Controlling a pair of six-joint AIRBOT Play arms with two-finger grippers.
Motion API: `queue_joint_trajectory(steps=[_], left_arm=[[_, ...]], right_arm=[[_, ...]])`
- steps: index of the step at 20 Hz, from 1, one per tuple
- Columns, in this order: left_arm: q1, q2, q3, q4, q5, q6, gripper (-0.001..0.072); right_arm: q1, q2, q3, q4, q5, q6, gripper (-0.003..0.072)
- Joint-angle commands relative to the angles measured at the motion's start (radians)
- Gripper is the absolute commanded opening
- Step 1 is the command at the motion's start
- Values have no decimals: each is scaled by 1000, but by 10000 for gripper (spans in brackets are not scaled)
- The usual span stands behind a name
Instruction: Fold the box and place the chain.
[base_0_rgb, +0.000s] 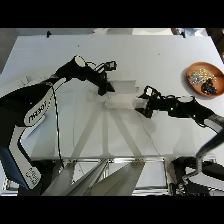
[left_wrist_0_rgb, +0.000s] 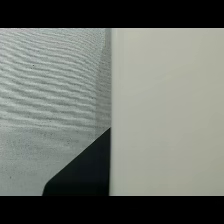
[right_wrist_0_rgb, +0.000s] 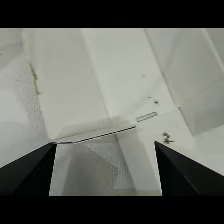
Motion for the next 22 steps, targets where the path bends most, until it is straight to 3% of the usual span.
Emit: queue_joint_trajectory(steps=[1,12,22], left_arm=[[0,0,0,0,0,0,10],[0,0,0,0,0,0,10],[0,0,0,0,0,0,10]], right_arm=[[1,-38,-1,142,-24,-76,689],[0,-42,64,186,-45,-22,689],[0,-44,121,35,-97,90,689]])
